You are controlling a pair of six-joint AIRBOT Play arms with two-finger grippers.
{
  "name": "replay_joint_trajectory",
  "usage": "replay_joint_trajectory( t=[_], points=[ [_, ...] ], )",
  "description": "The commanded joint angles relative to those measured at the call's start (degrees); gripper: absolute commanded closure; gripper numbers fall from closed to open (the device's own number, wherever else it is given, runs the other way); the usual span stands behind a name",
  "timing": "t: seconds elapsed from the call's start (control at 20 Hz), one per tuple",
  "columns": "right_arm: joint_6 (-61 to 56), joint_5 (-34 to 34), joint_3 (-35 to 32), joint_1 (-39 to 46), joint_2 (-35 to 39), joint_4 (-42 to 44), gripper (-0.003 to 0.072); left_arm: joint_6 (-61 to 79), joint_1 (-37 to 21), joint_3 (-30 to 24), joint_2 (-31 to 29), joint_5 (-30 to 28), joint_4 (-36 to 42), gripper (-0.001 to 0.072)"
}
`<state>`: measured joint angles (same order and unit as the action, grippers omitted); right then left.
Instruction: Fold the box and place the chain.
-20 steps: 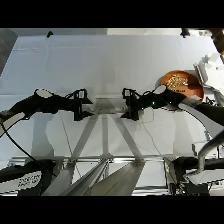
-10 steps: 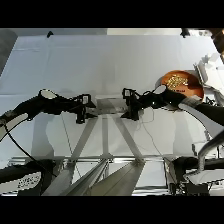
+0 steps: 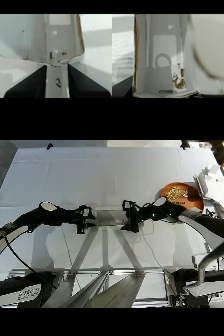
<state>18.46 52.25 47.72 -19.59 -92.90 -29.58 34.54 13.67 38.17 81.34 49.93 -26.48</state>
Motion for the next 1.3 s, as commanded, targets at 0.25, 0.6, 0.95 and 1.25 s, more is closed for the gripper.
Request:
replay_joint_trajectory(
  t=[0.25,0.6,0.95,1.25],
  points=[
    [0.00,0.02,-0.02,0.02,0.04,0.00,0.0168,0.20,1.55,0.00,0.02,0.90,4.81,0.0564],
    [-0.02,0.02,-0.02,0.02,0.04,0.00,0.0168,-0.09,1.79,0.00,0.02,0.85,4.83,0.0348],
    [-0.02,0.02,-0.02,0.02,0.04,0.00,0.0168,-0.09,1.75,0.00,-0.48,0.85,4.76,0.0537],
    [0.00,0.02,-0.02,0.02,0.04,0.02,0.0168,-7.28,0.39,0.00,-5.07,0.70,4.07,0.0572]
  ],
)
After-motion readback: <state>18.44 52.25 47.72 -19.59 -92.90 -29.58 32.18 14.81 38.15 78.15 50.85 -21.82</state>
